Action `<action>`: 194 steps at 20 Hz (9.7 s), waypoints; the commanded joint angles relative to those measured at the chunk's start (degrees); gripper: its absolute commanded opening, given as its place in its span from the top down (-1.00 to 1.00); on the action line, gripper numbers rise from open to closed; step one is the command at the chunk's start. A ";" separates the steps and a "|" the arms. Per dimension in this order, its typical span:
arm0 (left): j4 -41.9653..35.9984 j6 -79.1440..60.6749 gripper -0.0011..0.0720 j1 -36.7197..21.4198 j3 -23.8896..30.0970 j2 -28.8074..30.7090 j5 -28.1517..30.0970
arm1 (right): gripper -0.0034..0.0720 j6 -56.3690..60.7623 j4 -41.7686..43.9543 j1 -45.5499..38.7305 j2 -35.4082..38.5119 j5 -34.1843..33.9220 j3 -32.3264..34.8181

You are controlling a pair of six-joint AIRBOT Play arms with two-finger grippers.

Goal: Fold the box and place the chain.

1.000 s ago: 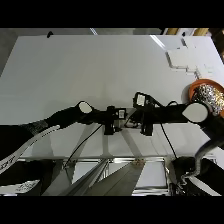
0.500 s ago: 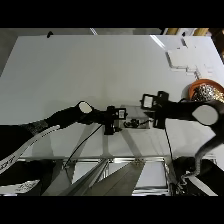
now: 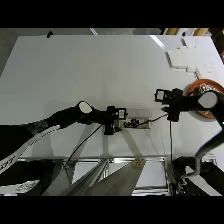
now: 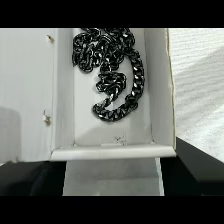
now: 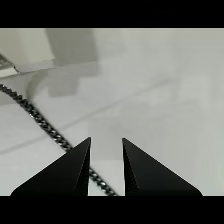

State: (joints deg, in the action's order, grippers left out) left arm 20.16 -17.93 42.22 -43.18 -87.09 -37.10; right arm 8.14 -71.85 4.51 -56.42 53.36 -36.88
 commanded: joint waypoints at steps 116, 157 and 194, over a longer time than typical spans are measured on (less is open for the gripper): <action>0.00 0.00 0.37 0.00 0.02 0.02 0.00 | 0.85 -0.33 32.30 23.82 6.71 -10.75 6.67; 0.00 0.00 0.37 0.02 0.02 0.04 -0.02 | 0.86 -12.68 -6.54 -1.07 -13.55 3.98 -0.39; 0.00 0.00 0.37 0.02 0.02 0.04 0.00 | 0.24 -5.01 4.63 5.90 6.82 7.85 -3.93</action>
State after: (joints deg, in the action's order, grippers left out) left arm 20.14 -17.93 42.22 -43.18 -87.09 -37.10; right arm 3.16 -60.42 18.28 -49.95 54.83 -38.44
